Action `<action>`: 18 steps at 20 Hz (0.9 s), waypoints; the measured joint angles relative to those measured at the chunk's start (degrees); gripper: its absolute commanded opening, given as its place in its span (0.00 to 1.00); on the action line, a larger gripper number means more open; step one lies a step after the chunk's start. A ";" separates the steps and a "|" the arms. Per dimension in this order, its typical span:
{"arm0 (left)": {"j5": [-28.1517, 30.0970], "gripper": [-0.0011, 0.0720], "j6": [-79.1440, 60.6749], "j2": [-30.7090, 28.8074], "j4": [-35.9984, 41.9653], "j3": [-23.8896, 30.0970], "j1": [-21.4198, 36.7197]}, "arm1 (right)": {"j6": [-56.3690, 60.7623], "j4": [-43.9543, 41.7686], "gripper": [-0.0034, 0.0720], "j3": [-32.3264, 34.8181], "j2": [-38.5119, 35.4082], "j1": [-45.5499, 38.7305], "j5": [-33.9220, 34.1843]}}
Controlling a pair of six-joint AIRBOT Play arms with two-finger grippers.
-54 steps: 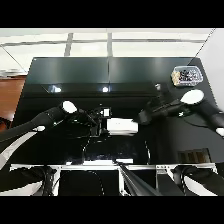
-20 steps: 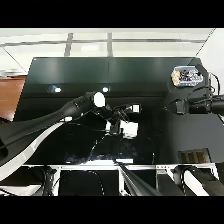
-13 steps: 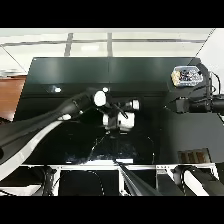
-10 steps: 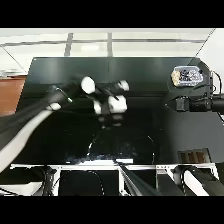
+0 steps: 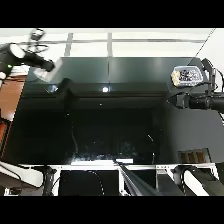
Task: Fold the box and place the chain.
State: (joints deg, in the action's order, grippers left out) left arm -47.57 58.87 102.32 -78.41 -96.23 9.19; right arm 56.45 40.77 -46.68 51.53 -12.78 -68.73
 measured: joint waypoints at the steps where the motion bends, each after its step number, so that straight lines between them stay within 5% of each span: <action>1: -1.07 0.57 2.01 2.89 -0.20 -3.37 2.38 | 0.04 0.00 0.06 0.00 0.00 0.00 0.13; 5: -8.28 0.58 6.60 14.23 -0.74 -16.00 7.93 | 0.17 -0.11 0.06 -0.02 0.00 0.00 0.33; 7: -9.62 1.00 7.52 17.62 -1.03 -19.15 8.92 | 0.42 -0.17 0.06 -0.02 0.00 0.11 0.50; 11: -10.40 0.99 8.63 17.75 -1.25 -22.73 9.01 | 0.50 -0.20 0.06 0.00 0.00 0.17 0.94; 12: -10.58 0.87 8.94 16.17 -1.33 -23.21 8.76 | 0.55 -0.17 0.06 -0.02 0.00 0.24 1.09; 13: -10.73 0.55 9.60 14.29 -1.31 -23.52 8.52 | 0.55 -0.15 0.06 0.00 0.00 0.33 1.38; 14: -12.09 0.07 10.64 12.09 -1.16 -23.71 8.22 | 0.46 -0.04 0.06 -0.02 0.00 0.50 1.68; 18: -20.06 0.04 15.45 2.05 2.05 -22.08 7.34 | -1.11 0.22 0.06 0.02 0.00 2.34 3.61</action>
State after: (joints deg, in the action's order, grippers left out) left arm -67.64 74.32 104.38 -76.36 -118.30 16.53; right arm 55.33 40.99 -46.65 51.53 -10.44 -65.12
